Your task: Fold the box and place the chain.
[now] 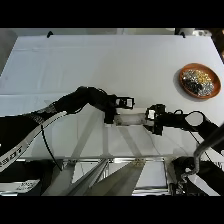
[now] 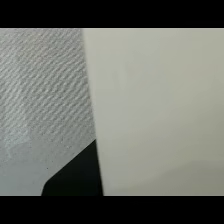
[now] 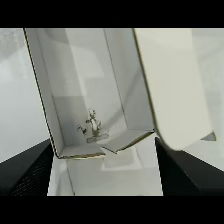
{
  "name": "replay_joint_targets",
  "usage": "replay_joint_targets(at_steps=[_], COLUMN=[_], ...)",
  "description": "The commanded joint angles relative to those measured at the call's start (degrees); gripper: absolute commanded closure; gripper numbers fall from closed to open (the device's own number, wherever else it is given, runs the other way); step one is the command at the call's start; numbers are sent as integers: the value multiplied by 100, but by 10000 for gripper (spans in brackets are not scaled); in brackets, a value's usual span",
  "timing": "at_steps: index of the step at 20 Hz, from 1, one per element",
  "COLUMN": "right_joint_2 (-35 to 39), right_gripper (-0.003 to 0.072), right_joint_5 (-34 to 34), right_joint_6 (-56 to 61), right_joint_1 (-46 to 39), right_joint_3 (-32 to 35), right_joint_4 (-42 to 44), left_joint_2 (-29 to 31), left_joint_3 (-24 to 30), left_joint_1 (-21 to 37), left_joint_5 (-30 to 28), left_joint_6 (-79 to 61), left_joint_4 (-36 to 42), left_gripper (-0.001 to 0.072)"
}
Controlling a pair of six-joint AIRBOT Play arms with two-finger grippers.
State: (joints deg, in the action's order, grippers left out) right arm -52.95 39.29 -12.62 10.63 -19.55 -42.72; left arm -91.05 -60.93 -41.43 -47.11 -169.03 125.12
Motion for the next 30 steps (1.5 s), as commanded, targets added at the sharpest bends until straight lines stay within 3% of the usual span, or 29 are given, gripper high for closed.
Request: replay_joint_targets(at_steps=[1, 6, 20, 28, 30], right_joint_2=[-234, -579, -1493, -1596, -1600], right_gripper=[-7, -7, 4, 56, 158], right_joint_5=[205, 474, 686, 623, 627], right_joint_6=[-391, -1082, -1342, -1639, -1641], right_joint_1=[-225, -232, -232, -232, -232], right_joint_3=[-131, -232, -409, -409, -409], right_joint_4=[122, 577, 787, 1080, 1128], left_joint_2=[4, 4, 4, 4, 4], left_joint_3=[-2, -2, -2, -2, -2], left_joint_1=[2, 2, 2, 2, 2], left_joint_5=[-2, -2, -2, -2, -2], left_joint_6=[-7, -7, -7, -7, -7], left_joint_4=[-2, -2, -2, -2, -2], left_gripper=[697, 697, 697, 697, 697])
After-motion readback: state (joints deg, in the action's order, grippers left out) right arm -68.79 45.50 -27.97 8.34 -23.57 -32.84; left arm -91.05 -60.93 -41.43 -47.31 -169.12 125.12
